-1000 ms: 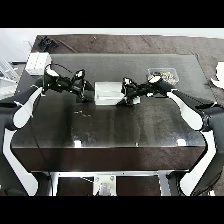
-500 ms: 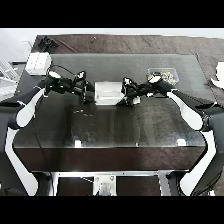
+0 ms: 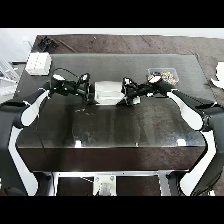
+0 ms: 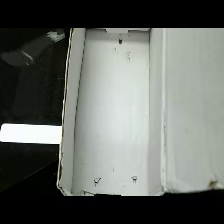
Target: Fold the box and place the chain.
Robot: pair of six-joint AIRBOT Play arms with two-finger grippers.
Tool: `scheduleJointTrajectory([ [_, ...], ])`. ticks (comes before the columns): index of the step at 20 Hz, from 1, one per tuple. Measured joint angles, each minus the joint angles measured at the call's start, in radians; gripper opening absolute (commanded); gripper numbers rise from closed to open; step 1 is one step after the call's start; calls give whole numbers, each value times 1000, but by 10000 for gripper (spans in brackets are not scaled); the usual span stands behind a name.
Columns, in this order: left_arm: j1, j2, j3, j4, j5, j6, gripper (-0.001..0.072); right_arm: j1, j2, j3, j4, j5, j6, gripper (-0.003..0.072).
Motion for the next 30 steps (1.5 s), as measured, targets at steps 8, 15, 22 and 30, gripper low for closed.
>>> scheduleJointTrajectory([
  [8, -13, -21, 0, -20, 21, 31, 720, 0, 0, 0, 0, 0, 0, 496],
  [15, -27, -22, 0, -23, 42, 48, 712, 0, 0, 0, 0, -1, 0, 496],
  [22, -28, -22, 0, -24, 47, 52, 430, 0, 0, 0, 0, -3, 0, 496],
  [30, -28, -22, 0, -24, 50, 52, 430, 0, 0, 0, 0, -1, 0, 496],
])
